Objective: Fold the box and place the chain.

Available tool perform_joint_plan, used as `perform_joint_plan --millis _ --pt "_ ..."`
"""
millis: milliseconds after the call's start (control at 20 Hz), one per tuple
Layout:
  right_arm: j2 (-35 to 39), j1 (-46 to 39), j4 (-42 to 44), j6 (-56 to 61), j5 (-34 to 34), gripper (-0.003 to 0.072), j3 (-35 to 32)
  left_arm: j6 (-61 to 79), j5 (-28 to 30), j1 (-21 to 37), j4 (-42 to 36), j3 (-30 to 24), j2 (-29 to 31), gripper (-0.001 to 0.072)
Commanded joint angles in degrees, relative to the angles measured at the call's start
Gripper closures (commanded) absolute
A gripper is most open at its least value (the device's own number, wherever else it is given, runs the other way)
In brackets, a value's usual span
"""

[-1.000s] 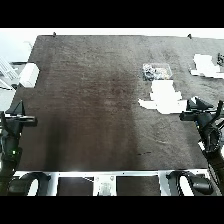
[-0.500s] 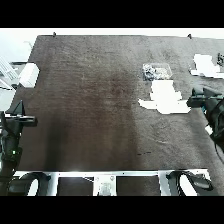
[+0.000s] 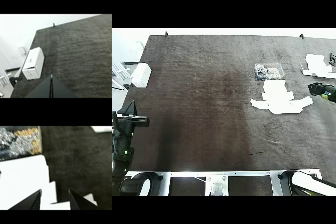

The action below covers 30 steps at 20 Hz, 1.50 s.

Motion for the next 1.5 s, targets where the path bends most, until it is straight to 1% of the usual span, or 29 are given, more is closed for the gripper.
perform_joint_plan --millis 0,150,200,250,300,350,450,500,600,650,900,1100,1350,1400,1450 --pt "-7.5 -3.54 -19.21 15.56 10.1 0.0244 12.59 0.0 0.02 0.0 0.02 -0.04 0.02 0.0688" --pt "-13.38 -4.55 -26.18 19.47 17.53 0.0242 24.17 0.0 0.02 0.0 0.02 -0.04 0.02 0.0687" --pt "-15.82 -4.85 -27.65 20.28 20.31 0.0205 27.89 0.0 0.02 0.0 0.0 -0.04 0.02 0.0688" --pt "-18.67 -5.05 -27.85 20.41 24.0 0.0163 31.89 0.0 0.02 0.0 0.02 -0.04 0.02 0.0687" --pt "-21.38 -5.25 -27.74 20.46 27.54 0.0162 35.39 0.0 0.02 0.0 0.02 -0.04 0.02 0.0688" --pt "-24.3 -5.25 -27.74 20.46 31.36 0.0135 38.88 0.0 0.02 0.0 0.02 -0.04 0.02 0.0688" --pt "-29.75 -5.25 -26.45 19.61 38.27 0.0131 44.57 0.0 0.02 0.0 0.02 -0.04 0.02 0.0688" --pt "-31.95 -5.25 -24.41 18.47 40.96 0.0131 46.38 0.0 0.04 0.0 0.02 -0.04 0.02 0.0688" --pt "-35.36 -5.29 -19.54 15.98 44.41 0.0131 48.0 0.0 0.02 0.0 0.0 -0.04 0.02 0.0688" --pt "-36.48 -5.27 -18.93 15.65 44.48 0.0131 47.98 0.0 0.0 0.0 0.02 -0.04 0.02 0.0688" --pt "-38.99 -5.46 -18.95 15.23 44.57 0.0131 47.95 0.0 0.02 0.0 0.02 -0.04 0.0 0.0688" --pt "-39.52 -5.49 -18.93 14.12 47.71 0.0131 47.89 0.0 0.0 0.0 0.02 -0.04 0.02 0.0688" --pt "-42.36 -5.46 -17.25 13.68 50.82 0.0135 47.84 0.0 0.0 0.0 0.02 -0.04 0.02 0.0688" --pt "-42.77 -5.46 -16.85 12.94 51.19 0.018 47.82 0.0 0.0 0.0 0.02 -0.04 0.02 0.0688" --pt "-43.17 -5.46 -16.24 12.02 51.71 0.0202 47.78 0.0 0.02 0.0 0.02 -0.04 0.02 0.0688"
